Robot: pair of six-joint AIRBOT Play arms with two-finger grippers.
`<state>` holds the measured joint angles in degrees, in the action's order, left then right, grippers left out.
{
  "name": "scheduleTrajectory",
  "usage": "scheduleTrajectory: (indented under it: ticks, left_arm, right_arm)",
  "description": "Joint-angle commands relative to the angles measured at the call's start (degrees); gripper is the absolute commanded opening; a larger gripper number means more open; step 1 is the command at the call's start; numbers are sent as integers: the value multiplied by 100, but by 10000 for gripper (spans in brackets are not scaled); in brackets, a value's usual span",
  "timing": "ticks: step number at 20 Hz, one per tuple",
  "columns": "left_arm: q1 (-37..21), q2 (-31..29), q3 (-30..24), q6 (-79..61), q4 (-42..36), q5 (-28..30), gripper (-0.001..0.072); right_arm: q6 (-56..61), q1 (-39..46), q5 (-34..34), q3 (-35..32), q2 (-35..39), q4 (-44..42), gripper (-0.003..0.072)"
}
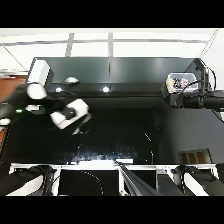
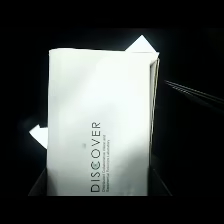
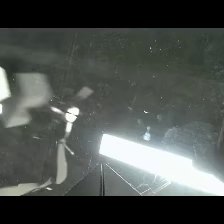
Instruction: Fold the box and place the chain.
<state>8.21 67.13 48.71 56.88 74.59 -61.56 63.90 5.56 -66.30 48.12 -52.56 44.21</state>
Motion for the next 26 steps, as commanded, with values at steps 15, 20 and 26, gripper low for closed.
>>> scheduleTrajectory:
  ticks: [15,20,26]
  left_arm:
    - [-4610,-439,-468,-1349,-951,741,290]
    - [-4572,15,-466,-1766,-1370,1152,291]
    - [-4483,57,-466,-1770,-1401,1644,291]
  right_arm:
    - [243,2,98,7,0,2,16]
    - [350,2,70,7,0,0,16]
    - [363,2,81,7,0,2,16]
